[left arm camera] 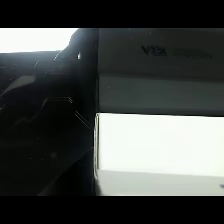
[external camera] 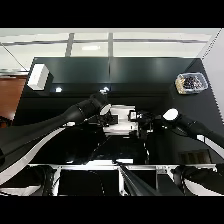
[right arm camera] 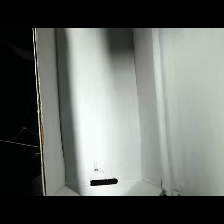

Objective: Fold the box and place the chain.

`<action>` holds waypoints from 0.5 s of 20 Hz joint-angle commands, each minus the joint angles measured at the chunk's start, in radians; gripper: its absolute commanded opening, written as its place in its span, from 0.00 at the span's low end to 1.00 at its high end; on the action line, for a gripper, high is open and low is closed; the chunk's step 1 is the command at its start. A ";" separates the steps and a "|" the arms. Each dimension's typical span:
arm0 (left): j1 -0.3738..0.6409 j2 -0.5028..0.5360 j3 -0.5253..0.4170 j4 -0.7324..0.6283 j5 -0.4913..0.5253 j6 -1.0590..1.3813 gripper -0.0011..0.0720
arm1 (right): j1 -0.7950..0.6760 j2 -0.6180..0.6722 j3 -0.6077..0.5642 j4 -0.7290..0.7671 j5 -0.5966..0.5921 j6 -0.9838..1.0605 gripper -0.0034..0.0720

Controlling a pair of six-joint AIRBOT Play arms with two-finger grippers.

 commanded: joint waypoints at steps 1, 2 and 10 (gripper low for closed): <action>0.001 -0.001 -0.001 0.001 0.008 -0.002 0.05 | -0.001 0.001 0.000 0.005 -0.027 0.033 0.94; 0.001 -0.001 -0.001 0.001 0.010 -0.002 0.05 | -0.003 0.008 0.002 -0.005 -0.031 0.055 0.94; 0.001 -0.001 -0.001 0.001 0.006 -0.001 0.05 | -0.013 0.154 0.016 -0.190 0.073 0.161 0.94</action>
